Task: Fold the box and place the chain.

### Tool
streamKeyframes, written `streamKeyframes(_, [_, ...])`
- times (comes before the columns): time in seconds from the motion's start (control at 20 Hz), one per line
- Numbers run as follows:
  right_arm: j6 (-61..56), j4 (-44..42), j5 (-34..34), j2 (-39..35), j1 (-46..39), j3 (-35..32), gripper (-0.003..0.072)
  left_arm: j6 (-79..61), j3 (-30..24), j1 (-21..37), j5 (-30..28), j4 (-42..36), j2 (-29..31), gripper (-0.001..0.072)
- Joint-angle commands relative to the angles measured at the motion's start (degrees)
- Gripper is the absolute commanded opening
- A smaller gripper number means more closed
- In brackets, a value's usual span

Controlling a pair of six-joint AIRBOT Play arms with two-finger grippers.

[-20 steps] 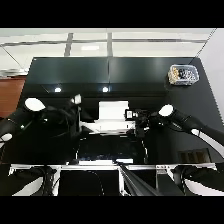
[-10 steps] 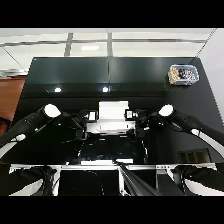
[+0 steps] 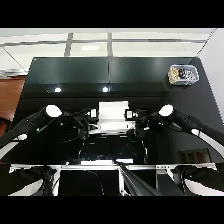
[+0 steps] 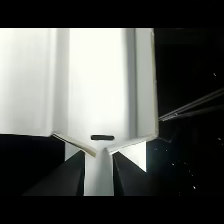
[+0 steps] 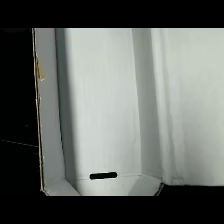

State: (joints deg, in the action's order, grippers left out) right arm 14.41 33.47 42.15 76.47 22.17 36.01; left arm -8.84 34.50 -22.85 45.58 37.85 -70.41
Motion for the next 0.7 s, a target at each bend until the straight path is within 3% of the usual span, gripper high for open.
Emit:
streamKeyframes(0.0, [0.0, 0.0, 0.02, 0.04, 0.04, -0.02, 0.0486, 0.07, -0.02, -0.13, -1.66, -6.56, -0.92, 0.0217])
streamKeyframes(0.2, [0.0, 0.0, 0.02, 0.04, 0.04, -0.02, 0.0486, -1.36, -0.02, -0.15, -0.07, -12.04, -3.13, 0.0219])
streamKeyframes(0.65, [0.0, 0.0, 0.0, 0.04, 0.04, -0.02, 0.0487, -2.51, 0.52, -1.84, 0.46, -12.5, -4.5, 0.0219])
